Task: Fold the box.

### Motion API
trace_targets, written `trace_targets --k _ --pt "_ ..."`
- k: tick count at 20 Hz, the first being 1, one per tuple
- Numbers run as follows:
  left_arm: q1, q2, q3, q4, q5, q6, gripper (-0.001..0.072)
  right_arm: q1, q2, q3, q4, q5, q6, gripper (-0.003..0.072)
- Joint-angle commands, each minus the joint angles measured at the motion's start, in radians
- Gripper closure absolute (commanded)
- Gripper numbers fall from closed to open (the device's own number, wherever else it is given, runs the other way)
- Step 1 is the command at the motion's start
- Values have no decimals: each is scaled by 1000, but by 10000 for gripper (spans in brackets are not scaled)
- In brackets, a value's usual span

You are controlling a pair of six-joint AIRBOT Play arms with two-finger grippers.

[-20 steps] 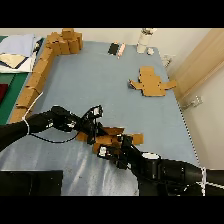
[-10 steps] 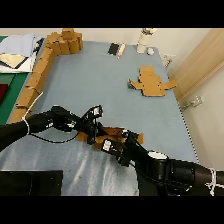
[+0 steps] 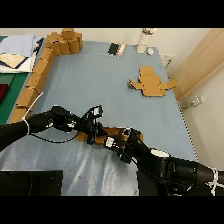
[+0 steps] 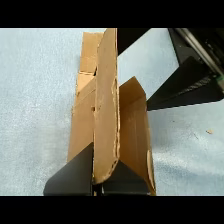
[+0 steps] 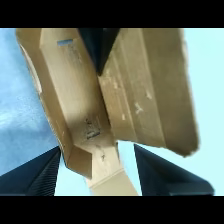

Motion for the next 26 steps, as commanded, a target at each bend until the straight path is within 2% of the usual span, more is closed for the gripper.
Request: trace_targets --k 1,6,9,11,14,26 --pt "1 1 1 0 0 0 697 -77 10 -24 87 132 -124 -29" --pt "0 1 1 0 0 0 697 -334 11 -26 573 232 -705 -29" --pt "1 1 1 0 0 0 696 -494 2 -26 918 225 -1111 -29" --pt "1 1 1 0 0 0 697 -589 -30 -26 1093 208 -1299 -29" --pt "1 1 1 0 0 0 697 -645 -74 -20 1130 232 -1368 -25" --pt "1 1 1 0 0 0 697 -618 -91 -20 1129 224 -1368 -25"
